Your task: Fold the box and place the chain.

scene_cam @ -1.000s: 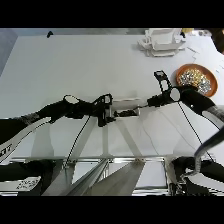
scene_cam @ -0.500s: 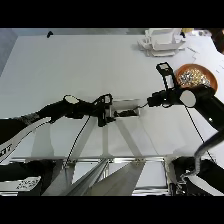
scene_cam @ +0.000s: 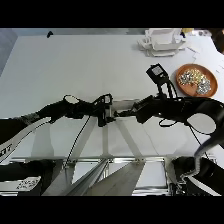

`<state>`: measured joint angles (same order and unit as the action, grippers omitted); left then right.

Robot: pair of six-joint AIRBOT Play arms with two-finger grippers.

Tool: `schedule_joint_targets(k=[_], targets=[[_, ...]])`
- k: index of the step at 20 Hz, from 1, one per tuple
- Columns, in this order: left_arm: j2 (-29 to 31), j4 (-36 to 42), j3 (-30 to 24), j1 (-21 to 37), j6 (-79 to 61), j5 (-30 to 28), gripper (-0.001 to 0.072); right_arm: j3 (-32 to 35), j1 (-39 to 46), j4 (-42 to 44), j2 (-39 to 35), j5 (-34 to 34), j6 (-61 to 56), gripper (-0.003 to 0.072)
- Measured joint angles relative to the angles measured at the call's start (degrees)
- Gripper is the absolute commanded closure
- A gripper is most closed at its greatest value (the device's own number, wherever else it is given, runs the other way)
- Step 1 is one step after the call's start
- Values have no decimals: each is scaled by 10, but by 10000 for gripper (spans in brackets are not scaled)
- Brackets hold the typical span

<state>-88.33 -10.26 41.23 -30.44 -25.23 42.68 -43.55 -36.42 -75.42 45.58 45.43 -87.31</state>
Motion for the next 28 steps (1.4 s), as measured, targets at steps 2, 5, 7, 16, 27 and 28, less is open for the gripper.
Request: schedule_joint_targets(k=[2,5,7,16,27,28], targets=[[0,0,0,0,0,0,457,0,-21,4,3,-21,2,677],[0,0,0,0,0,0,457,0,-36,5,21,-39,2,676],[0,0,0,0,0,0,457,0,-40,6,41,-43,3,674],[0,0,0,0,0,0,457,-2,-38,-17,116,-44,6,482],[0,0,0,0,0,0,457,-28,189,-42,72,-21,8,536],[0,0,0,0,0,0,457,-28,207,-42,79,-17,8,535]])
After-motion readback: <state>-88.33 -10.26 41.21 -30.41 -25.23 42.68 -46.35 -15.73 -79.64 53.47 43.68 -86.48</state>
